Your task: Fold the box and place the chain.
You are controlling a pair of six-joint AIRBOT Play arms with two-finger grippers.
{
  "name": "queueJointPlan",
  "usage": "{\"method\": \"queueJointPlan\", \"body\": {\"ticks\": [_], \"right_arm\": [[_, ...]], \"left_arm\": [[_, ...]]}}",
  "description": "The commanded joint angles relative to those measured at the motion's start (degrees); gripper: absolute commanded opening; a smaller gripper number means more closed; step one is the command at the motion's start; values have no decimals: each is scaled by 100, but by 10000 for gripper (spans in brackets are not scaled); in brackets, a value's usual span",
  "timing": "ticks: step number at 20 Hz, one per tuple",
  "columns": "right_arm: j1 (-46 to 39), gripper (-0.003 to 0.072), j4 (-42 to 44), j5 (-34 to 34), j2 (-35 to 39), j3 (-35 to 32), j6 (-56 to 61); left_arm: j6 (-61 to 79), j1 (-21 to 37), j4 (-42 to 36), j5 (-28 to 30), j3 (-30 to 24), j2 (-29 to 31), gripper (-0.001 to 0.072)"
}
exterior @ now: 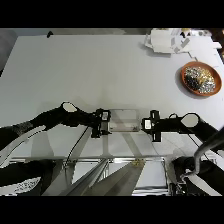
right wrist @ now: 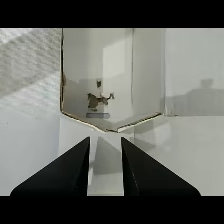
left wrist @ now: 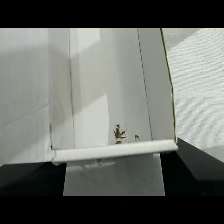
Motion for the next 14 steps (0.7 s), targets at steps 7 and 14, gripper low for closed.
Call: {"method": "queueJointPlan", "body": {"ticks": [7, 14], "right_arm": [[-7, 173, 909, -42, -310, 39, -671], [-7, 183, 1353, 33, -428, 37, -667]], "left_arm": [[2, 0, 0, 2, -2, 4, 150], [2, 0, 0, 2, -2, 4, 150]]}}
